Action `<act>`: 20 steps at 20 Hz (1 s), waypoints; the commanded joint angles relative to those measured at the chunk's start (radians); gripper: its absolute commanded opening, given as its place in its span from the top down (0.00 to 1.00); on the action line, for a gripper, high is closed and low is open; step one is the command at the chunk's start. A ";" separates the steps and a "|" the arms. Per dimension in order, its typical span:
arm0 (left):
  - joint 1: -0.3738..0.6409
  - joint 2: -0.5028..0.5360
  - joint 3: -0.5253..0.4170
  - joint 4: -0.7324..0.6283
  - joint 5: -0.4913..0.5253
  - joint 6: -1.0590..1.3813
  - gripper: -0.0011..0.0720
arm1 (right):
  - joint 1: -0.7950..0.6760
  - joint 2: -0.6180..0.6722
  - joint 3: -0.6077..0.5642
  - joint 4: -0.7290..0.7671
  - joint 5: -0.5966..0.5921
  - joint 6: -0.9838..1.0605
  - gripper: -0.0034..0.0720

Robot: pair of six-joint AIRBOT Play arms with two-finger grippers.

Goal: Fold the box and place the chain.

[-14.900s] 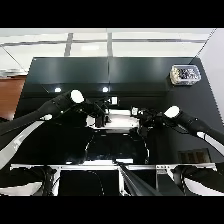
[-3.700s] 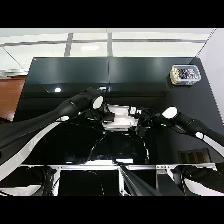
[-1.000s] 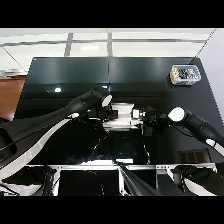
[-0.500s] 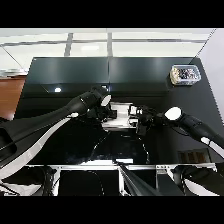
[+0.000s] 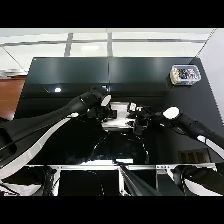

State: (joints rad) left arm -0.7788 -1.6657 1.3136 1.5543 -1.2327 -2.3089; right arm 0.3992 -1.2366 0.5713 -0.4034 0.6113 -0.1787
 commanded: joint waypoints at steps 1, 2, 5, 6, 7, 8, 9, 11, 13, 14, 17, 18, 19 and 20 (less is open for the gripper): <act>0.000 -0.001 0.001 -0.003 -0.002 0.001 0.95 | 0.000 -0.003 0.001 0.018 -0.013 -0.005 0.55; 0.000 -0.001 0.001 -0.003 -0.002 0.001 0.95 | 0.000 -0.003 0.001 0.018 -0.013 -0.005 0.43; 0.000 -0.001 0.001 -0.003 -0.002 0.001 0.95 | 0.000 -0.003 0.000 -0.010 -0.013 -0.005 0.38; 0.000 -0.001 0.001 -0.003 -0.002 0.001 0.95 | 0.000 -0.003 0.000 -0.017 -0.012 -0.005 0.53; 0.000 -0.001 0.001 -0.003 -0.002 0.001 0.95 | 0.000 -0.003 0.000 -0.016 -0.010 -0.003 0.54; 0.000 -0.001 0.001 -0.003 -0.002 0.001 0.95 | 0.000 -0.003 0.000 -0.014 -0.010 -0.002 0.47; 0.000 -0.001 0.001 -0.003 -0.002 0.001 0.95 | 0.000 -0.003 0.000 -0.015 -0.011 -0.002 0.36; 0.000 -0.001 0.001 -0.003 -0.002 0.001 0.95 | 0.000 -0.002 0.000 -0.016 -0.011 -0.002 0.46; 0.000 -0.001 0.001 -0.003 -0.002 0.001 0.95 | 0.000 -0.002 0.000 -0.016 -0.010 0.001 0.71; 0.000 -0.001 0.001 -0.003 -0.002 0.001 0.95 | 0.000 0.000 0.001 -0.017 -0.010 0.017 0.88; 0.000 -0.001 0.001 -0.003 -0.002 0.001 0.95 | -0.023 0.032 0.001 -0.021 -0.005 0.142 0.94; 0.000 -0.001 0.001 -0.003 -0.003 0.001 0.95 | -0.045 0.056 0.001 -0.021 0.001 0.208 0.94; 0.000 -0.001 0.001 -0.003 -0.002 0.001 0.95 | -0.079 0.087 0.001 -0.021 0.016 0.280 0.94; 0.000 -0.001 0.001 -0.003 -0.002 0.001 0.95 | -0.119 0.121 0.001 -0.024 0.035 0.346 0.94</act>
